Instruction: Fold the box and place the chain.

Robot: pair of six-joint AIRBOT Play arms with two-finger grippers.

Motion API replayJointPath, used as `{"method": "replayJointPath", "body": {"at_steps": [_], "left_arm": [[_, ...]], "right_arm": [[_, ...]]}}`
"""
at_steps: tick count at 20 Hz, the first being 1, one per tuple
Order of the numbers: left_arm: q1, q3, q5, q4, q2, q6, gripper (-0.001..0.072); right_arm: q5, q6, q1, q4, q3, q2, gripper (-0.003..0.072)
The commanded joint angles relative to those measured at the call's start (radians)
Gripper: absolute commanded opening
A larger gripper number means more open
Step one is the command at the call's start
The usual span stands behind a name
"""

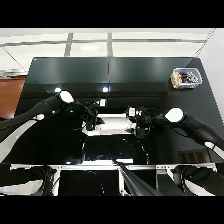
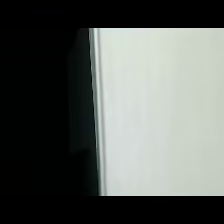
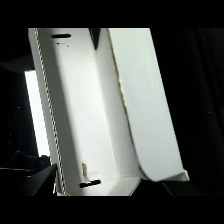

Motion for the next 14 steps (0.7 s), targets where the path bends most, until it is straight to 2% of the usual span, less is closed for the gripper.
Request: {"method": "replayJointPath", "body": {"at_steps": [1, 9, 14], "left_arm": [[-0.001, 0.000, 0.007, -0.002, 0.000, 0.000, 0.0024], [-0.001, 0.000, 0.006, -0.002, 0.000, 0.000, 0.0024], [-0.001, 0.000, 0.006, -0.002, 0.000, -0.001, 0.0025]], "right_arm": [[0.030, -0.049, 0.000, 0.032, 0.000, -0.052, 0.0645], [0.024, -0.174, 0.000, 0.031, 0.000, -0.111, 0.0645], [0.015, -0.175, 0.000, 0.031, 0.000, -0.142, 0.0645]]}}
